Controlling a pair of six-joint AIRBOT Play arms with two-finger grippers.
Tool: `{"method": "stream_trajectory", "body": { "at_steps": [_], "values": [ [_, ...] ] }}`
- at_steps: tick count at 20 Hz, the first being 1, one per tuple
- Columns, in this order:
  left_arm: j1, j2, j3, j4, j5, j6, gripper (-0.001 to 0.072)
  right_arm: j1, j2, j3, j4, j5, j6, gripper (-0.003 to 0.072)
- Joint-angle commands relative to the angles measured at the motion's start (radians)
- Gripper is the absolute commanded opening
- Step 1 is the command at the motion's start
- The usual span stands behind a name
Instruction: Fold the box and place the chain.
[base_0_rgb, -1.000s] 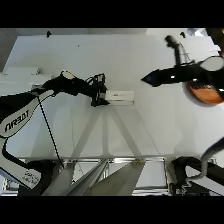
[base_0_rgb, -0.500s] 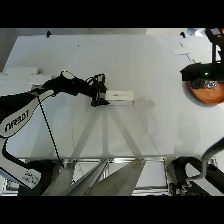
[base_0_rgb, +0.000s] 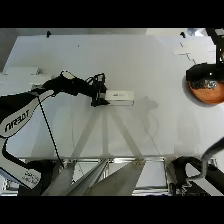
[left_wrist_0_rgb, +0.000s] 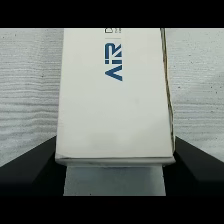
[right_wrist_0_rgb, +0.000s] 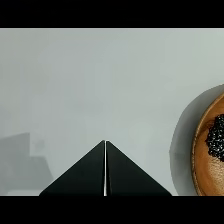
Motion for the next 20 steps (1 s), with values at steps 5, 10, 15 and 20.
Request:
{"method": "stream_trajectory", "body": {
  "at_steps": [5,10,15,20],
  "values": [
    [0.0,0.026,0.001,-0.003,-0.014,-0.019,0.0003,-0.001,0.001,0.001,-0.005,-0.001,0.002,0.0011],
    [0.016,0.154,0.001,-0.006,0.017,-0.051,0.0001,-0.001,0.001,0.001,-0.005,-0.001,0.002,0.0011],
    [0.058,0.285,0.001,-0.008,0.208,-0.213,0.0002,-0.001,0.001,0.001,-0.005,-0.001,0.002,0.0011],
    [0.129,0.319,0.001,-0.006,0.578,-0.489,0.0003,-0.001,0.001,0.001,-0.005,-0.001,0.002,0.0011]
  ]
}}
